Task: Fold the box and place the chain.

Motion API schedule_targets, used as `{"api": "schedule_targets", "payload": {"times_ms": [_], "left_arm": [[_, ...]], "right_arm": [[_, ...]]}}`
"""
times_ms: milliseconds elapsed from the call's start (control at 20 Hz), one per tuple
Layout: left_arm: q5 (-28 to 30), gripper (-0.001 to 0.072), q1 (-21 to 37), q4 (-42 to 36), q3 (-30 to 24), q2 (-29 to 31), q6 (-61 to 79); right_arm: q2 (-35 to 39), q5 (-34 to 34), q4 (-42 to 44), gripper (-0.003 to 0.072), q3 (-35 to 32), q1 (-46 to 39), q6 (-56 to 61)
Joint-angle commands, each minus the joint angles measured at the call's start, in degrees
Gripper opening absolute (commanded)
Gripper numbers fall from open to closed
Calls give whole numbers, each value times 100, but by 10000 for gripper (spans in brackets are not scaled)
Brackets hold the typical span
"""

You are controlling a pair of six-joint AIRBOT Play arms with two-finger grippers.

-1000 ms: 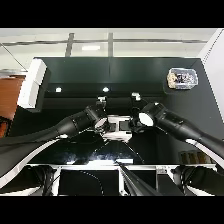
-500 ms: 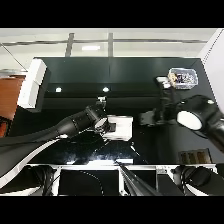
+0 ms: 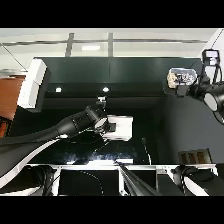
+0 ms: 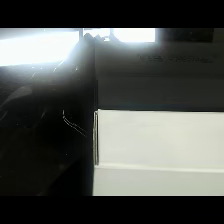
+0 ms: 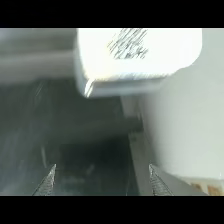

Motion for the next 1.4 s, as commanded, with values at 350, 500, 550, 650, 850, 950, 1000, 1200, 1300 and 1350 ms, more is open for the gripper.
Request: {"api": "schedule_targets", "payload": {"times_ms": [350, 500, 550, 650, 850, 950, 1000, 1200, 1300, 1350], "left_arm": [[7, 31, -2, -31, 2, -4, 0], [7, 31, 0, -20, 2, -4, 0], [7, 31, 7, -17, 2, -4, 2], [7, 31, 13, -20, 2, -4, 2], [15, 31, 15, -20, 2, -4, 2], [28, 31, 17, -20, 2, -4, 2], [26, 32, 17, -22, 2, -4, 0], [26, 31, 22, -20, 2, -4, 2], [26, 31, 22, -20, 2, -4, 0], [26, 31, 22, -20, 2, -4, 2]], "right_arm": [[-3582, 907, 1327, 716, 3386, -1668, 44], [-4400, 1633, 2041, 713, 4446, -1919, 669], [-4557, 1617, 2253, 710, 4642, -2013, 863], [-4736, 1593, 2470, 708, 4822, -2194, 1233], [-4942, 1467, 2702, 668, 4841, -2461, 1419], [-5021, 1233, 2715, 668, 4841, -2496, 1532], [-5062, 1115, 2730, 668, 4841, -2496, 1598], [-5209, 931, 2721, 667, 4843, -2500, 1740], [-5243, 748, 2708, 647, 4843, -2511, 1768], [-5261, 680, 2708, 647, 4843, -2511, 1797]]}}
